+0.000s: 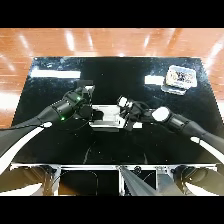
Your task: Fold the box and place the chain.
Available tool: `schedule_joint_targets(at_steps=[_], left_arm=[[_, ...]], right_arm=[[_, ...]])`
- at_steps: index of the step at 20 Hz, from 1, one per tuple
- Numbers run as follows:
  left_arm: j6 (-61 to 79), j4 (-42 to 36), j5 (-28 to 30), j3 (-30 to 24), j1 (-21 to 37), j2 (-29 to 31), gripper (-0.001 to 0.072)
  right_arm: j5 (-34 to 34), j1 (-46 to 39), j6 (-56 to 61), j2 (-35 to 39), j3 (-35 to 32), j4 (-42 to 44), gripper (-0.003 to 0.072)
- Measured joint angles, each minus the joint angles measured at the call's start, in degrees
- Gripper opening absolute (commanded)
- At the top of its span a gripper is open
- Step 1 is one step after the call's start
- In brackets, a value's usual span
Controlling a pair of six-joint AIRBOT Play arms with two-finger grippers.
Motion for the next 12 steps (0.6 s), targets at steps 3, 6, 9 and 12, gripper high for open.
schedule_joint_targets(at_steps=[3, 6, 9, 12], left_arm=[[0.24, -0.13, 0.35, 0.0, -0.04, -0.02, 0.0016], [0.07, -0.09, 0.33, 0.0, -0.04, 0.0, 0.0016], [0.07, -0.11, 0.17, 0.0, -0.04, -0.02, 0.0016], [0.07, -0.07, -0.11, 0.0, -0.04, 0.0, 0.0016]], right_arm=[[8.52, -7.43, 11.96, 1.6, 0.0, -0.04, 0.0051], [19.65, -15.13, 25.27, 2.21, 0.0, 0.0, 0.0032], [30.05, -20.94, 33.7, 2.45, 0.0, 0.15, 0.0032], [35.3, -26.49, 45.62, 2.54, 0.0, -2.4, 0.0032]])
